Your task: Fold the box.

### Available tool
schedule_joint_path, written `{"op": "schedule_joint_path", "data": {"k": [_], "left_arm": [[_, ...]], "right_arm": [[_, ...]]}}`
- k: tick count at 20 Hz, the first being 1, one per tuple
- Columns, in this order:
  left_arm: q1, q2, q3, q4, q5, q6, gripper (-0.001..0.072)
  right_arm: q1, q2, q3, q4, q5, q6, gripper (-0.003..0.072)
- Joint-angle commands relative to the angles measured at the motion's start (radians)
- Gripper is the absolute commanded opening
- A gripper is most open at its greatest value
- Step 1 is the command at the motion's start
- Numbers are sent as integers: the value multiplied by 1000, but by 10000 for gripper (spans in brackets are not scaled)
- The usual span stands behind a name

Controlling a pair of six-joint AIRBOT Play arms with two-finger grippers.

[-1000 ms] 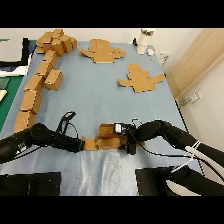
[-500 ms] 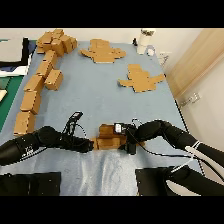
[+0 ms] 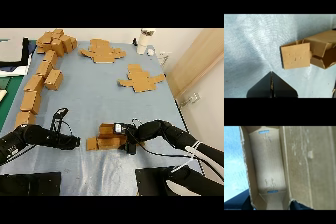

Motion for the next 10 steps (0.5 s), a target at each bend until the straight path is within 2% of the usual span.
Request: {"op": "schedule_joint_path", "data": {"k": [1,3,6,10], "left_arm": [[-21,7,-2,-66,0,63,9],[-79,7,0,-135,45,103,9],[-154,4,10,-137,167,101,9],[-161,-95,67,-132,228,122,9]], "right_arm": [[1,0,0,0,0,0,503],[1,0,0,0,0,0,503],[1,0,0,0,0,0,503],[1,0,0,0,0,0,503]]}}
